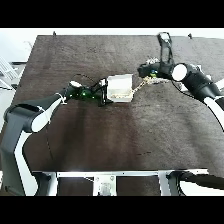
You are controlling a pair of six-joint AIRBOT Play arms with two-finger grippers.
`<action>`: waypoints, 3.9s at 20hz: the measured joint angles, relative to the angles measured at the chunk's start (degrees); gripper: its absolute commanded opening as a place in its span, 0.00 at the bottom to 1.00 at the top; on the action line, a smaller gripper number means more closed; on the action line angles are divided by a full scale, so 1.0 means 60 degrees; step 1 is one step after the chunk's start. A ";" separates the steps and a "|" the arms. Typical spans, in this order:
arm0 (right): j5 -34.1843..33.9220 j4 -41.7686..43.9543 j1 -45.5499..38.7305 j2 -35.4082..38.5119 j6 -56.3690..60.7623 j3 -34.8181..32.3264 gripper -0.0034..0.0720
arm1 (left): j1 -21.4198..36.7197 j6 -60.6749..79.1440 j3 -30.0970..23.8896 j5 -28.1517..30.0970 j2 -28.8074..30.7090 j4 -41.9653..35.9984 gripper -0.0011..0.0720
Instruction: Fold the box and place the chain.
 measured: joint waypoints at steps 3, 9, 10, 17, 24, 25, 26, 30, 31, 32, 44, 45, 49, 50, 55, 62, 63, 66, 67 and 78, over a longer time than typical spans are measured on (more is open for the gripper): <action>0.0087 0.0663 -0.0929 -0.0849 -0.0229 -0.0350 0.75 | 0.0000 0.0000 0.0000 0.0000 0.0000 0.0000 0.41; 0.0087 0.3628 -0.1523 -0.2929 -0.2750 0.0095 0.76 | 0.0000 0.0000 0.0000 0.0000 0.0000 0.0000 0.41; 0.0087 0.3993 -0.1552 -0.3180 -0.3067 0.0237 0.76 | 0.0000 0.0000 0.0000 0.0000 0.0000 0.0000 0.41; 0.0109 0.5482 -0.1636 -0.4539 -0.4860 0.1399 0.59 | 0.0000 0.0000 -0.0004 0.0000 0.0000 0.0000 0.41; 0.0470 0.5890 -0.1734 -0.4688 -0.5956 0.1596 0.05 | 0.0000 0.0000 0.0000 0.0000 0.0000 0.0000 0.41; 0.0539 0.5905 -0.1792 -0.4543 -0.5952 0.1603 0.05 | 0.0000 0.0000 0.0000 0.0000 0.0000 0.0000 0.41; 0.0637 0.5938 -0.1847 -0.4295 -0.5952 0.1606 0.05 | 0.0000 0.0000 -0.0004 0.0000 0.0000 0.0000 0.41; 0.0940 0.5967 -0.1840 -0.2714 -0.5708 0.1599 0.05 | 0.0000 0.0000 0.0000 0.0000 0.0000 0.0000 0.41; 0.0976 0.5956 -0.1810 -0.2178 -0.5552 0.1599 0.05 | 0.0000 0.0000 0.0000 0.0000 0.0000 0.0000 0.41; 0.1027 0.5952 -0.1745 -0.1614 -0.5482 0.1599 0.05 | 0.0000 0.0000 0.0000 0.0000 0.0000 0.0000 0.41; 0.0980 0.4856 0.0637 0.2656 -0.4936 0.1599 0.05 | 0.0000 -0.0004 0.0000 -0.0004 0.0000 0.0000 0.41; 0.0962 0.4801 0.0860 0.2721 -0.4932 0.1599 0.05 | 0.0000 0.0000 0.0000 -0.0004 0.0000 0.0000 0.41; 0.0841 0.4666 0.1657 0.2860 -0.4918 0.1577 0.05 | 0.0000 0.0000 0.0000 -0.0004 0.0000 0.0000 0.41; 0.0750 0.4648 0.1810 0.2871 -0.4918 0.1530 0.05 | 0.0000 0.0000 0.0000 -0.0004 0.0000 0.0000 0.41; 0.0007 0.4615 0.2273 0.2823 -0.4783 0.0849 0.05 | 0.0000 0.0000 0.0000 -0.0004 0.0000 0.0000 0.41; -0.1286 0.4623 0.2386 0.2160 -0.4346 -0.0557 0.05 | 0.0000 0.0000 0.0000 -0.0004 0.0000 0.0000 0.41; -0.1515 0.4626 0.2393 0.1898 -0.4317 -0.0747 0.05 | 0.0000 0.0000 0.0000 -0.0004 0.0000 0.0000 0.41; -0.2415 0.4645 0.2393 0.0936 -0.4167 -0.1195 0.05 | 0.0000 0.0000 0.0000 -0.0004 0.0000 0.0000 0.41; -0.2623 0.4674 0.2393 0.0678 -0.4098 -0.1268 0.05 | 0.0000 0.0000 0.0000 -0.0004 0.0000 0.0000 0.41; -0.3406 0.4575 0.2390 0.1475 -0.4007 0.0142 0.05 | 0.0000 0.0000 -0.0004 -0.0007 0.0000 0.0000 0.41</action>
